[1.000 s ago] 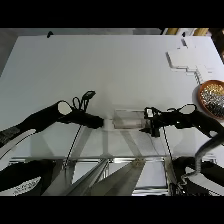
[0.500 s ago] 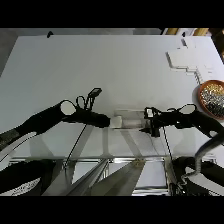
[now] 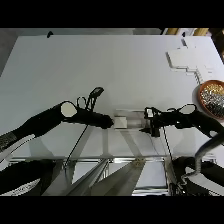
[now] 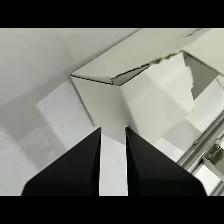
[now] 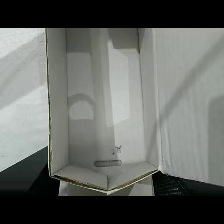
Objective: Fold the box and place the chain.
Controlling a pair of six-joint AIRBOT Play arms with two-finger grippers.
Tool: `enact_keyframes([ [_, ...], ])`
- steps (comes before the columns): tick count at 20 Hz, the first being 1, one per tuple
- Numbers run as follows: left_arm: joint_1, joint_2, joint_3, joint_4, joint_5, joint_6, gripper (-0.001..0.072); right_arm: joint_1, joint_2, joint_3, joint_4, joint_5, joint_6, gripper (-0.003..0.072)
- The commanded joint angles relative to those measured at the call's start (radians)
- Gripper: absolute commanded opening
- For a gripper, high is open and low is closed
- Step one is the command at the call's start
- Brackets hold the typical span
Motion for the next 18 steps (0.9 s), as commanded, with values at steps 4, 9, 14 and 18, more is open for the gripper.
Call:
enact_keyframes([
  [4,-0.014,-0.002,0.045,0.004,0.002,-0.003,0.0261,0.000,0.000,0.000,0.000,0.000,0.000,0.0317],
  [9,-0.021,-0.025,0.045,0.058,0.002,-0.069,0.0292,0.000,0.000,0.000,0.000,0.000,0.000,0.0317],
  [14,-0.066,-0.060,0.113,0.179,-0.020,-0.207,0.0292,0.000,0.001,0.000,0.000,0.000,0.000,0.0317],
  [18,-0.120,-0.122,0.219,0.347,-0.068,-0.385,0.0292,0.000,0.001,0.000,0.000,0.000,0.000,0.0317],
])
